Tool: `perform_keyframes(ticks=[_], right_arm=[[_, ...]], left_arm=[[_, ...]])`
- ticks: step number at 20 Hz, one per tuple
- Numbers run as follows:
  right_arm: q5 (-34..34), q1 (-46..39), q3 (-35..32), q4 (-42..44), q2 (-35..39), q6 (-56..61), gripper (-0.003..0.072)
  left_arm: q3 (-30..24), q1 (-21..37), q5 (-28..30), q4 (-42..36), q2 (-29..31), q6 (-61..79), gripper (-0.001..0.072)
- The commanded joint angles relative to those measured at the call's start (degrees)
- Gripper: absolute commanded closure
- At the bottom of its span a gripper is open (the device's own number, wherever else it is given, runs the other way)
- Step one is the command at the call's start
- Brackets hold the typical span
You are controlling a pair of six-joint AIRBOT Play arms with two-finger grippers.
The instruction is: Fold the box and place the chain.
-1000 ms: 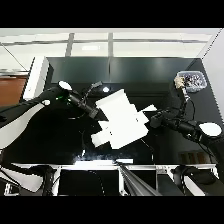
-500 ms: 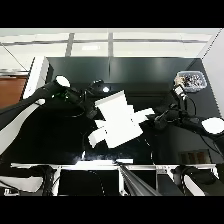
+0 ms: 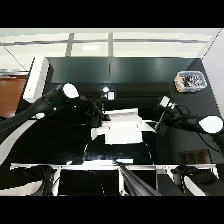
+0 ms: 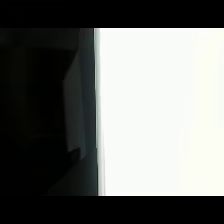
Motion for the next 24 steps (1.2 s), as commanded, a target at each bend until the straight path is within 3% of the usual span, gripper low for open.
perform_keyframes(ticks=[1, 5, 12, 24], right_arm=[[1.4, 4.3, 0.0, -0.2, -2.2, -7.0, 0.0021], [0.9, 9.7, 0.0, -0.3, -6.7, -9.2, 0.0021], [0.1, 10.3, 0.0, -2.9, -10.8, -9.4, 0.0021], [1.9, 10.1, 0.0, -9.2, -11.1, -9.3, 0.0021]], left_arm=[[-0.2, -1.8, 6.5, 5.1, -0.2, 4.3, 0.0679], [-0.2, -1.7, 6.0, 5.6, -1.4, -0.1, 0.0679], [-0.2, -1.7, 5.8, 5.6, -1.6, -1.9, 0.0678], [-0.2, -2.4, 5.8, 6.0, -3.5, -3.3, 0.0677]])
